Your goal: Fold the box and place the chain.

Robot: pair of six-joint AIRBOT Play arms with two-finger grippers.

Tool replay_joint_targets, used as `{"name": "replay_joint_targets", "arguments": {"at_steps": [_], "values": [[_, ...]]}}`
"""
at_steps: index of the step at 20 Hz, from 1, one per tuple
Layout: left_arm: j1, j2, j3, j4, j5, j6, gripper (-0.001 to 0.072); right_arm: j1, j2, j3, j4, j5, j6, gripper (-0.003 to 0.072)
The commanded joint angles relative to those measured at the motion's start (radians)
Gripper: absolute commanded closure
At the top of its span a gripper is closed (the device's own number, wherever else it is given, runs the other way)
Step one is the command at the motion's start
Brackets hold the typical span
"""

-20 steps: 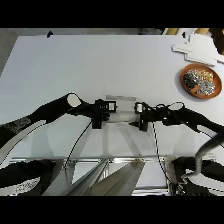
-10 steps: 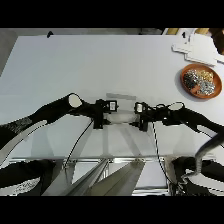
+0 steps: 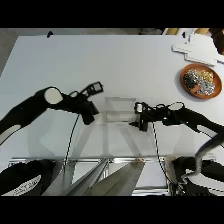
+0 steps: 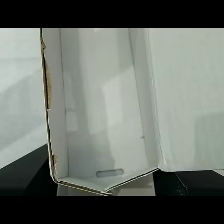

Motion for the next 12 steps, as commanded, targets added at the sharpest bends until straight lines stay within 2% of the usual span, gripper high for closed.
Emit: {"name": "replay_joint_targets", "arguments": {"at_steps": [1,3,5,9,12], "values": [[0.133,0.143,-0.001,0.204,-0.116,-0.531,0.0707,0.000,0.000,0.000,0.000,0.000,0.000,0.0389],[0.225,0.173,-0.006,0.264,-0.168,-0.697,0.0704,0.000,0.000,0.000,0.000,0.000,0.000,0.0389],[0.280,0.159,-0.031,0.251,-0.178,-0.750,0.0704,0.001,0.000,0.000,0.000,0.000,0.000,0.0389],[0.275,0.061,-0.103,0.060,-0.108,-0.729,0.0705,0.000,0.000,0.000,0.000,0.000,0.000,0.0389],[0.213,-0.058,-0.103,-0.058,-0.050,-0.685,0.0705,0.000,0.000,0.000,0.000,0.000,0.000,0.0389]]}}
